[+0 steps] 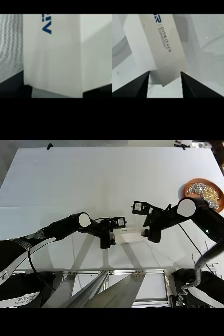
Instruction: Fold the box and place the chain.
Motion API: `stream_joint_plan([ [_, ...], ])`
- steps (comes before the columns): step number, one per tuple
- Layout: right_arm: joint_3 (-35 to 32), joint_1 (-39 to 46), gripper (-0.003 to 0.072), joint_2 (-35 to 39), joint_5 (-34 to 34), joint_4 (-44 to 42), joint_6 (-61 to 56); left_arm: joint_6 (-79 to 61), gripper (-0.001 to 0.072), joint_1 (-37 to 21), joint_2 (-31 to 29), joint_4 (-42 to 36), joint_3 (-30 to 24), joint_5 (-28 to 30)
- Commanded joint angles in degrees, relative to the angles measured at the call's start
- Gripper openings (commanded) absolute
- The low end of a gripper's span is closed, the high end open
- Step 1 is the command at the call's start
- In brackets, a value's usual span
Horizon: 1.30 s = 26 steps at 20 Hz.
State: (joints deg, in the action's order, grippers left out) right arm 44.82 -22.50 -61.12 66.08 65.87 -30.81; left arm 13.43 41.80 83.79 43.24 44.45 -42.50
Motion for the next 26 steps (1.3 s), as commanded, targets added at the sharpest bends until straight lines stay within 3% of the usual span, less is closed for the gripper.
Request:
stream_joint_plan([
  [1,-0.2,-1.6,0.0394,0.0,-3.0,0.1,0.0,-0.1,0.0316,0.0,0.0,0.1,0.0,0.0],
  [8,-0.2,-1.9,0.0375,0.0,-5.7,0.1,-2.4,-0.1,0.0316,0.0,0.0,0.1,0.0,0.0],
  [14,-0.5,-3.4,0.0357,0.3,-0.6,0.2,-0.1,-0.1,0.0316,0.0,0.0,0.0,0.0,0.0],
  [26,-2.4,-4.7,0.0336,4.0,-11.7,3.4,-4.9,-0.1,0.0316,0.0,0.0,0.1,0.0,0.0],
])
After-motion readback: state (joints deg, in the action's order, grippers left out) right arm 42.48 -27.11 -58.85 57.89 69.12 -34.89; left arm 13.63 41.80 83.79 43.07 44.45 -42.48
